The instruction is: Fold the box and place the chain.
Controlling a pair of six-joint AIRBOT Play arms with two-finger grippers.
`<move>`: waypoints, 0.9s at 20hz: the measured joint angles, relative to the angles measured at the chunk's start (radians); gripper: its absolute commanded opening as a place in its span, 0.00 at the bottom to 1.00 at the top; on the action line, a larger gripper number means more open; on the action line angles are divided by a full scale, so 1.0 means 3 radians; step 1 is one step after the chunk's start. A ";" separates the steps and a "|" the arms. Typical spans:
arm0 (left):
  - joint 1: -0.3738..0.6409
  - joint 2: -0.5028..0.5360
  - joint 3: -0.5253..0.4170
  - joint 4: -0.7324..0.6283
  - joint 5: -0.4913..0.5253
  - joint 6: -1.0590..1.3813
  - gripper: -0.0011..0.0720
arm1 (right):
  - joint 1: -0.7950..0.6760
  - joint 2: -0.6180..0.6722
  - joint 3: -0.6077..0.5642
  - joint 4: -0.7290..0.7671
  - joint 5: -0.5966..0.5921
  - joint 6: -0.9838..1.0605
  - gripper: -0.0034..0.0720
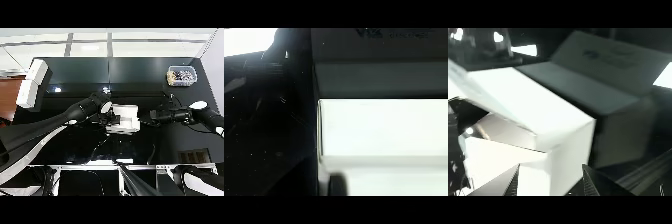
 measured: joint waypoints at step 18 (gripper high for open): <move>0.0000 0.0000 0.0000 -0.0010 0.0014 -0.0004 0.05 | 0.1033 -0.0004 0.0762 -0.1394 -0.0142 0.1708 0.52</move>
